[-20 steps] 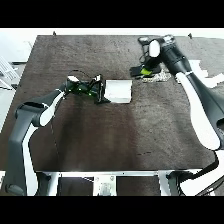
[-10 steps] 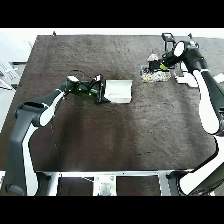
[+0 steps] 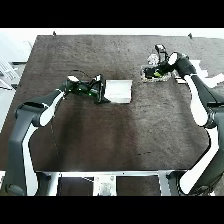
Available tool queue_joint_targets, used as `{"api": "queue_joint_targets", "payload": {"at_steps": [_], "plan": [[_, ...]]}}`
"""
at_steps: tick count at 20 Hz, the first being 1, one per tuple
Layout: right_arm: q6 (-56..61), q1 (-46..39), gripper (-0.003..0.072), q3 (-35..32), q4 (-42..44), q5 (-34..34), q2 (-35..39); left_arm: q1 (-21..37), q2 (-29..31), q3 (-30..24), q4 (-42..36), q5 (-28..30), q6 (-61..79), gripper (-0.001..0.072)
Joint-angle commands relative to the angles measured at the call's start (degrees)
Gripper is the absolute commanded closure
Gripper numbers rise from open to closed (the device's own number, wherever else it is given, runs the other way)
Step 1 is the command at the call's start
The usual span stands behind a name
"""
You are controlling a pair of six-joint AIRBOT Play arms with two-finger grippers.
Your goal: Fold the box and place the chain.
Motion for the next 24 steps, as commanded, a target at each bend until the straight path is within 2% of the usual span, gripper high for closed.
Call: {"api": "queue_joint_targets", "payload": {"at_steps": [1, 3, 6, 8, 14, 18, 24], "plan": [[-0.92, -0.15, 0.0302, 0.17, 1.95, -0.24, -1.97, 0.04, 0.02, 0.00, 0.00, 0.09, 0.00, 0.0343], [-1.18, -0.55, 0.0327, 0.37, 2.97, -1.29, -2.62, 0.04, 0.02, 0.00, 0.00, 0.07, 0.00, 0.0343], [-1.53, -1.20, 0.0440, 0.83, 3.61, -1.53, -2.69, 0.04, 0.02, 0.00, 0.02, 0.09, 0.00, 0.0343], [-1.70, -1.66, 0.0678, 1.38, 3.52, -2.03, -2.64, 0.04, 0.02, 0.00, 0.00, 0.11, 0.02, 0.0343], [0.28, -2.05, 0.0681, 7.41, 3.32, 1.73, 2.51, 0.04, 0.02, 0.00, 0.00, 0.13, 0.02, 0.0343], [0.24, -0.76, 0.0681, 7.39, 3.02, 4.20, 16.37, 0.04, 0.02, 0.00, 0.00, 0.13, 0.02, 0.0343], [0.28, 4.85, 0.0682, 7.39, -5.16, 3.48, 35.43, 0.04, 0.02, 0.00, 0.00, 0.13, 0.02, 0.0344]]}}
